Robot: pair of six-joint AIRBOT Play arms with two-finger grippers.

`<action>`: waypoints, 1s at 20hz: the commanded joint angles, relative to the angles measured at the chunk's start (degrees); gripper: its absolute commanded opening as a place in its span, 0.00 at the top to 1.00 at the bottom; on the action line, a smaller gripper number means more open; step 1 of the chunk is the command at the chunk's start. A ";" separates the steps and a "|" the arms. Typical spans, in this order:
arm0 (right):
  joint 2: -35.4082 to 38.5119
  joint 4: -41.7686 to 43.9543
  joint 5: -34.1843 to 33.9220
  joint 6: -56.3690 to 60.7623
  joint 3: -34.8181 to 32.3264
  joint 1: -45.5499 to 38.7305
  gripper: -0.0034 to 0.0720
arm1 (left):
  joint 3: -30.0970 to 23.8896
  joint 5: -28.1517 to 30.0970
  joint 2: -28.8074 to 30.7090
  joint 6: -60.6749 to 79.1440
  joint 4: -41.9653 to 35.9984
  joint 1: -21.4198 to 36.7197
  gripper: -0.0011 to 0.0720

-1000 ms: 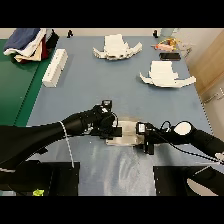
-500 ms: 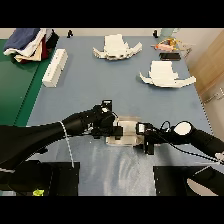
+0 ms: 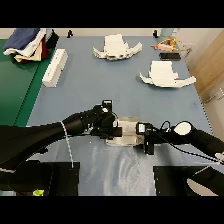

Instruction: Fold the box.

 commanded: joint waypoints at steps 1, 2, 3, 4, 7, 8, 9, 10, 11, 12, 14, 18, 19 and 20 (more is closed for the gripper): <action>0.04 0.00 0.00 0.04 0.04 -0.02 0.27 | -0.04 0.09 -0.76 0.44 0.04 -0.48 0.91; 0.04 0.00 0.00 0.04 0.04 -0.02 0.27 | -0.04 0.04 -1.18 0.28 0.20 -1.01 0.97; 0.04 0.00 0.00 0.04 0.04 -0.02 0.27 | -0.04 0.09 -1.57 -0.22 0.28 -1.46 0.96; 0.04 0.00 0.00 0.04 0.04 -0.02 0.27 | -0.04 0.11 -1.84 -0.22 0.35 -1.79 0.96; 0.04 0.00 0.00 0.04 0.04 -0.02 0.27 | -0.04 -0.11 -1.92 -0.20 0.70 -2.12 0.94; 0.04 0.00 0.00 0.04 0.04 -0.02 0.27 | -0.04 -0.24 -1.92 -0.28 0.70 -2.12 0.65; 0.04 0.00 0.00 0.04 0.04 -0.02 0.27 | -0.04 -0.74 -1.92 -1.40 0.98 -2.12 0.46; 0.04 0.00 0.00 0.04 0.04 -0.02 0.27 | -0.04 -1.25 -1.90 -1.66 1.14 -2.12 0.46; 0.04 0.00 0.00 0.04 0.04 -0.02 0.27 | -0.04 -1.42 -1.92 -1.66 1.16 -2.12 0.46; 0.04 0.00 0.00 0.04 0.04 -0.02 0.27 | -0.04 -1.42 -1.90 -1.66 1.14 -2.12 0.46; 0.04 0.00 0.00 0.04 0.04 -0.02 0.27 | -0.04 -1.40 -1.90 -1.66 1.16 -2.12 0.46; 0.04 0.00 0.00 0.04 0.04 -0.02 0.27 | -0.04 -1.38 -1.90 -1.57 1.25 -2.12 0.83; 0.04 0.00 0.00 0.04 0.04 -0.02 0.27 | -0.02 -1.25 -1.92 -1.49 1.29 -2.12 0.96; 0.04 0.00 0.00 0.04 0.04 -0.02 0.27 | 0.00 -1.01 -1.92 -1.51 1.33 -2.12 0.96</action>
